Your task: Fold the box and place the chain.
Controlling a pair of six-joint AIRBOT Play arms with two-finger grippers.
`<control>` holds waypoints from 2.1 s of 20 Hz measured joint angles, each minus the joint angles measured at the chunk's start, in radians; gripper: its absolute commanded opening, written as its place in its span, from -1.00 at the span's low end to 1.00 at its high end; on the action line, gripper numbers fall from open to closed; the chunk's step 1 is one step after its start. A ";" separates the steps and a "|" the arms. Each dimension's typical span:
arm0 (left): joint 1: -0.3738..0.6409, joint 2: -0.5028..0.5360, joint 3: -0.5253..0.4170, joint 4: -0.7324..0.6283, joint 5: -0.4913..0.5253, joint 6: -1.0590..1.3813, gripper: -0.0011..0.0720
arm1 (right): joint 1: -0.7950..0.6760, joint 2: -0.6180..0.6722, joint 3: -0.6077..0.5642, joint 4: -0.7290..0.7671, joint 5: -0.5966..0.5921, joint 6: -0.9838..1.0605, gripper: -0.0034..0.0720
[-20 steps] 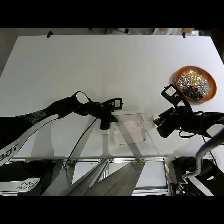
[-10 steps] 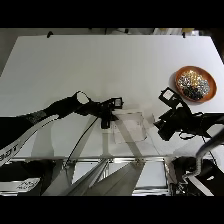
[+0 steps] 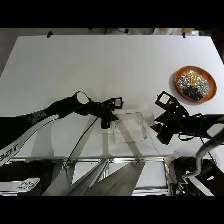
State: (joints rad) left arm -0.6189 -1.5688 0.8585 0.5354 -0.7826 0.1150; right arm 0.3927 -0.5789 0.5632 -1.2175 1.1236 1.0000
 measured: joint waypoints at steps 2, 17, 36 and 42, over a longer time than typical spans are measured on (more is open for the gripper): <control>0.000 0.000 0.000 0.000 0.000 0.000 -0.95 | 0.000 0.000 0.000 0.004 0.018 -0.018 -0.02; 0.000 0.000 0.000 0.000 -0.002 0.000 -0.95 | 0.028 0.001 -0.155 0.050 -0.083 -0.426 0.06; 0.000 0.000 0.000 -0.002 -0.007 0.000 -0.95 | 0.275 -0.074 -0.408 -0.058 -0.620 -0.715 0.91; 0.000 0.000 0.000 -0.003 -0.007 0.000 -0.95 | 0.299 -0.042 -0.406 -0.062 -0.560 -0.704 0.90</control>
State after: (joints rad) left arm -0.6186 -1.5688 0.8585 0.5327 -0.7898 0.1146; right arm 0.6922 -0.6212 0.1570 -1.2797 0.5636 0.2962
